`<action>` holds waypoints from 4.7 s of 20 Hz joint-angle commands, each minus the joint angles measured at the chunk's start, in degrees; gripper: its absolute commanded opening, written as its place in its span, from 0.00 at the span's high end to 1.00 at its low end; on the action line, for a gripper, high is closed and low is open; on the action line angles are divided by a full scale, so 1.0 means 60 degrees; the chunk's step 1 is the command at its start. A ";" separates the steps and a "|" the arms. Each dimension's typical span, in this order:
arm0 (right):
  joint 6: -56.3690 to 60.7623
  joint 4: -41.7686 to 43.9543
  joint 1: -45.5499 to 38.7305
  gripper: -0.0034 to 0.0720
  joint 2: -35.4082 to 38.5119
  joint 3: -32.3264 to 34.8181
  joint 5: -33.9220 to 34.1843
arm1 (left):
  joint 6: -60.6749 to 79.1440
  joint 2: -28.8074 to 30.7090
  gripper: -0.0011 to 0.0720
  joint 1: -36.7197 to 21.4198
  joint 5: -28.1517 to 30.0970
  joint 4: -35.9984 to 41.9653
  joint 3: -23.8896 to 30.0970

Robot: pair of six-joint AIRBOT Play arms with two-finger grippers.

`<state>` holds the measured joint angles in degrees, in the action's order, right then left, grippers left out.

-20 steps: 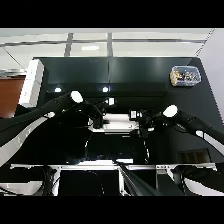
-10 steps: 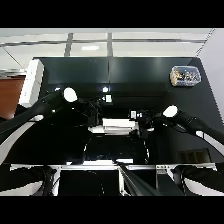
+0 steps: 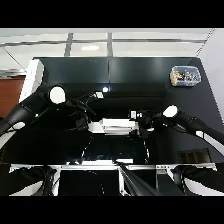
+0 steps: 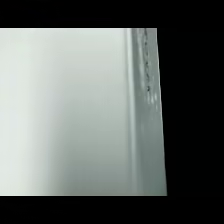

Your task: Fold the box and place the chain.

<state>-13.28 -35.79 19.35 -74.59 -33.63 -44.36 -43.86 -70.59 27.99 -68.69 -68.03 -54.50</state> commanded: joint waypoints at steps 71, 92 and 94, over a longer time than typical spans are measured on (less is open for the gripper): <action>-0.0004 -0.0007 0.0007 0.88 -0.0004 0.0004 -0.0036 | 0.6080 -0.0437 0.24 0.0109 0.2845 0.2798 0.1916; 0.0000 -0.0007 0.0007 0.88 -0.0004 0.0004 -0.0036 | 0.5734 -0.1155 0.75 0.0244 0.3111 0.5115 0.1920; 0.0000 -0.0007 0.0007 0.88 -0.0004 0.0004 -0.0036 | 0.5734 -0.1155 0.92 0.0248 0.2998 0.4994 0.1920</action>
<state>-13.30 -35.86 19.35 -74.59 -33.63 -44.58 -9.43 -76.99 29.47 -49.93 -38.81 -42.94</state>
